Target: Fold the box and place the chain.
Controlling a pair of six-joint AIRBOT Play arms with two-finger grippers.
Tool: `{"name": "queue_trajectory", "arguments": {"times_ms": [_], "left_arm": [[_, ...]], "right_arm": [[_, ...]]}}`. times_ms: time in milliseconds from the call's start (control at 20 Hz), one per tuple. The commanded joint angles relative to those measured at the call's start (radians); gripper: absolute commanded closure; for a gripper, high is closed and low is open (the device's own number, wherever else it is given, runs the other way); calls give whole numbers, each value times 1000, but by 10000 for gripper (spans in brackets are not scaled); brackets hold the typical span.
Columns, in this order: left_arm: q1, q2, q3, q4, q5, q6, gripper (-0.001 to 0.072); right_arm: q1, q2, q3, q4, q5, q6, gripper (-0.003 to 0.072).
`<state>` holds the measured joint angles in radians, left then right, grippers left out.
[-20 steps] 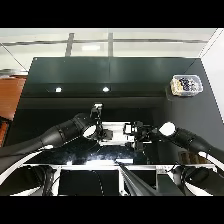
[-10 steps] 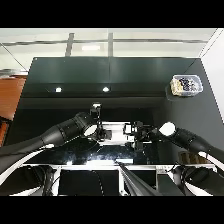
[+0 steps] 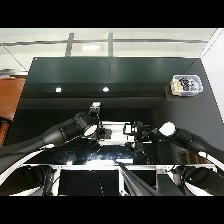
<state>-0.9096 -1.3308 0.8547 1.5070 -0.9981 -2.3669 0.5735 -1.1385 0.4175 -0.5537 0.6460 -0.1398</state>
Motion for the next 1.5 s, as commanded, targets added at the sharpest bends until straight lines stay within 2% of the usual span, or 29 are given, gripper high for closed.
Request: {"name": "queue_trajectory", "arguments": {"times_ms": [0,450,550,700,850,1150,1200,1350,1400,1450], "left_arm": [[0,-2,1,0,2,-2,446],[0,-13,1,-1,3,-1,446],[0,-13,1,-1,5,-1,496],[0,-13,1,-30,43,2,497],[0,-13,1,-31,45,21,681],[0,-13,1,-32,45,25,677],[0,-13,2,-32,45,25,607],[0,-13,16,-17,13,2,270],[1,-13,24,-10,8,2,233],[0,-13,30,2,3,2,230]], "right_arm": [[1,-1,0,0,0,0,353],[1,-1,0,0,0,0,353],[1,-1,0,0,0,0,353],[1,-1,0,0,0,0,353],[1,-1,0,0,0,0,353],[1,-1,0,0,0,0,353],[1,-1,0,0,0,0,353],[1,-1,0,0,0,0,353],[1,-1,0,0,0,0,353],[1,-1,0,0,0,0,353]]}}
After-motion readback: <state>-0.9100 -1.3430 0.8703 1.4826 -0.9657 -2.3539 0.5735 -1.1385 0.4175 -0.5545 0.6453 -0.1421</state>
